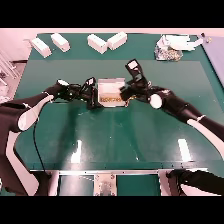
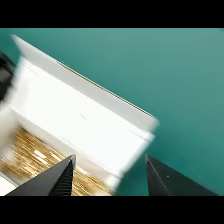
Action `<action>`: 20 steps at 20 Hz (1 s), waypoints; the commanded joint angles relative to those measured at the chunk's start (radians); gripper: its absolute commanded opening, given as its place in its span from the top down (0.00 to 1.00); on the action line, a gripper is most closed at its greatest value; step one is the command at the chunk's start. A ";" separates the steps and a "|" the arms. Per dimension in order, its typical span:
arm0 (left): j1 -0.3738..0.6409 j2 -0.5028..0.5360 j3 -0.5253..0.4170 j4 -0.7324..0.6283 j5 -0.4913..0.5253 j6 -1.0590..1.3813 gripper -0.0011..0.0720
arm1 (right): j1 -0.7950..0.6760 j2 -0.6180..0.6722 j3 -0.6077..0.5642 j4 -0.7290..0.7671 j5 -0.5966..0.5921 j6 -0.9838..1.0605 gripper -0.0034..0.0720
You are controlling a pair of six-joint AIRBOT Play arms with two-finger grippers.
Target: Fold the box and place the chain.
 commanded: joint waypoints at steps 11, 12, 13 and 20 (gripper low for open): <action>0.001 0.000 0.001 0.000 0.001 0.000 0.26 | -0.409 -0.169 0.081 0.797 0.605 -1.416 0.19; 0.001 0.001 0.001 0.000 0.001 0.000 0.26 | -0.409 -0.207 0.113 0.797 0.671 -1.427 0.19; 0.001 0.000 0.001 0.000 0.001 0.000 0.26 | -0.409 -0.241 0.139 0.796 0.729 -1.448 0.12; 0.001 0.000 0.001 0.000 0.001 0.000 0.26 | -0.407 -0.393 0.276 0.793 0.892 -1.588 0.05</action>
